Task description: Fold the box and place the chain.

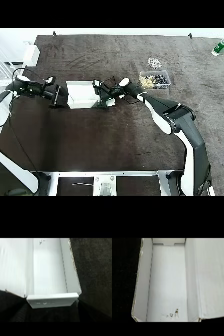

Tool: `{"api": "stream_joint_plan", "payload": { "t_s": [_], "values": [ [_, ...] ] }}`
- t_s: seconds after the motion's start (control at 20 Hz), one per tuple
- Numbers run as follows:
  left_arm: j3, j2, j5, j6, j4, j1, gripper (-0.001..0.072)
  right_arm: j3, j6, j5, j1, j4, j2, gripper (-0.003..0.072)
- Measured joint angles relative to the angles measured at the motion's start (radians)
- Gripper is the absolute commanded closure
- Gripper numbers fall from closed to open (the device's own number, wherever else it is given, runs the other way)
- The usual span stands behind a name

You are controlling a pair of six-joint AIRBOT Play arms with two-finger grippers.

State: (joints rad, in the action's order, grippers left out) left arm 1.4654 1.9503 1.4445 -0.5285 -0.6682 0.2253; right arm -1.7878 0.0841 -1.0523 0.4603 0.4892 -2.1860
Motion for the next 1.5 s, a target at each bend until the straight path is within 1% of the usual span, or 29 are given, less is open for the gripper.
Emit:
{"api": "stream_joint_plan", "payload": {
  "t_s": [1.0,1.5],
  "values": [
    [0.0,0.028,-0.084,0.057,0.018,-0.045,-0.0011,0.0,-0.001,0.002,0.0,0.0,0.0,0.0101],
    [0.001,0.029,-0.094,0.069,0.021,-0.062,-0.0011,0.005,0.0,0.002,0.0,-0.001,0.0,0.0101]
  ]
}}
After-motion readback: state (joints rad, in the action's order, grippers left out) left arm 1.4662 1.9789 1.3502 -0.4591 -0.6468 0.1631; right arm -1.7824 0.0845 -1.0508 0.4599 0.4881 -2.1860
